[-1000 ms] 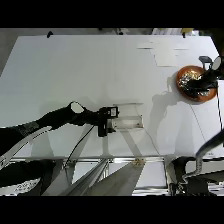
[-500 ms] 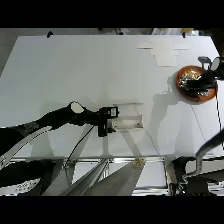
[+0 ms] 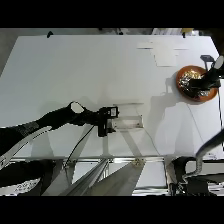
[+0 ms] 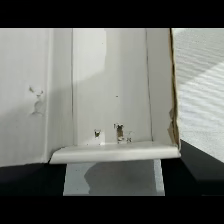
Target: Fold the box and place the chain.
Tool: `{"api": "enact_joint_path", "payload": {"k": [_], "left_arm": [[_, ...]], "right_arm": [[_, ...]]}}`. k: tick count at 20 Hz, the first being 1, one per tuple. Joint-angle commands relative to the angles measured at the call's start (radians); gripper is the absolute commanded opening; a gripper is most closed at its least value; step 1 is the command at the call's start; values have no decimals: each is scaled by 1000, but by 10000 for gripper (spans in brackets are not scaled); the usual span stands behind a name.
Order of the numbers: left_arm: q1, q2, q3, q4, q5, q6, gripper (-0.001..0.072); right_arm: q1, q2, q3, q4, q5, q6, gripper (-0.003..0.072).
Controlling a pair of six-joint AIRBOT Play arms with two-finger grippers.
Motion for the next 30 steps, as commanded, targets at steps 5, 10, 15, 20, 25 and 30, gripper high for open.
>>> {"api": "enact_joint_path", "payload": {"k": [5,10,15,20,25,30], "left_arm": [[0,0,0,0,0,0,209],[0,0,0,0,1,0,209],[0,0,0,0,0,0,209],[0,0,0,0,0,0,209],[0,0,0,0,0,0,209],[0,0,0,0,0,0,209]], "right_arm": [[0,289,1,87,102,-10,18],[0,450,1,373,241,-58,18],[1,564,0,597,427,-134,19],[111,671,-2,635,482,-134,19],[383,725,-2,632,514,-133,19],[572,730,-24,631,479,-134,19]]}}
